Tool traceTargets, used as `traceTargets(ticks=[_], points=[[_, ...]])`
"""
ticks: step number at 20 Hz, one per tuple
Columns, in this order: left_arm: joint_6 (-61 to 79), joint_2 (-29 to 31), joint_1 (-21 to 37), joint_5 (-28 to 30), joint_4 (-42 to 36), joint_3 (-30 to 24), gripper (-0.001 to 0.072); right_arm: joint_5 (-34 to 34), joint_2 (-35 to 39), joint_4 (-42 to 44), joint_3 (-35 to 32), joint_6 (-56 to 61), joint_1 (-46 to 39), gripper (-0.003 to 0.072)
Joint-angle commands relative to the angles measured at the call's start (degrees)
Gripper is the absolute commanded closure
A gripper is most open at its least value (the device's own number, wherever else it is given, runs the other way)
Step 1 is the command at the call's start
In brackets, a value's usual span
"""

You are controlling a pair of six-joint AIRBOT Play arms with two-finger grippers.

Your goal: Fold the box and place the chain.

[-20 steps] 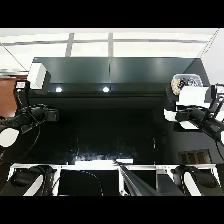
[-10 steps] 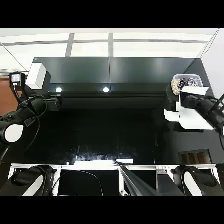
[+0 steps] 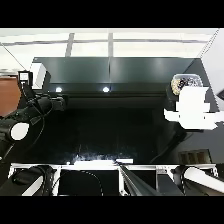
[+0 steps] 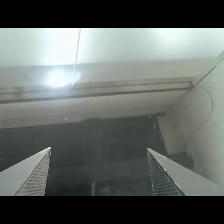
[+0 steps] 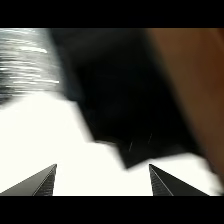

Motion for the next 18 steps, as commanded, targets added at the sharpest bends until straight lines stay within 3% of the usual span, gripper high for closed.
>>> traceTargets(ticks=[1,3,6,7,11,12,15,17,18], points=[[-0.02,-0.39,-0.44,-3.56,0.26,0.04,-0.0004,9.77,-9.55,-1.81,8.20,4.48,-9.60,0.0020],[-0.02,-0.79,-0.44,-6.69,0.42,0.04,-0.0004,11.02,-13.31,-1.57,11.67,2.14,-11.39,0.0021],[-0.04,-0.87,-0.44,-7.91,0.37,0.04,-0.0004,18.25,-18.64,-0.33,16.63,-12.83,-11.45,0.0023],[-0.02,-0.87,-0.44,-7.74,0.37,0.04,-0.0004,19.93,-19.93,0.17,17.14,-16.59,-11.34,0.0063],[-0.04,-0.87,-0.42,-7.76,0.37,0.04,-0.0003,20.22,-22.88,2.47,17.14,-24.39,-10.32,0.0085],[-0.04,-0.87,-0.42,-7.76,0.37,0.04,-0.0003,20.33,-23.32,3.65,17.14,-25.14,-10.08,0.0176],[-0.07,-0.87,-0.42,-7.76,0.11,0.04,-0.0004,22.67,-24.09,4.83,17.11,-26.67,-9.55,0.0177],[-0.07,-0.87,-0.42,-7.76,0.13,0.04,-0.0003,23.74,-24.09,4.90,17.09,-26.71,-9.44,0.0347],[-0.07,-0.87,-0.42,-7.76,0.11,0.04,-0.0003,24.30,-24.09,4.85,17.11,-26.69,-9.35,0.0599]])
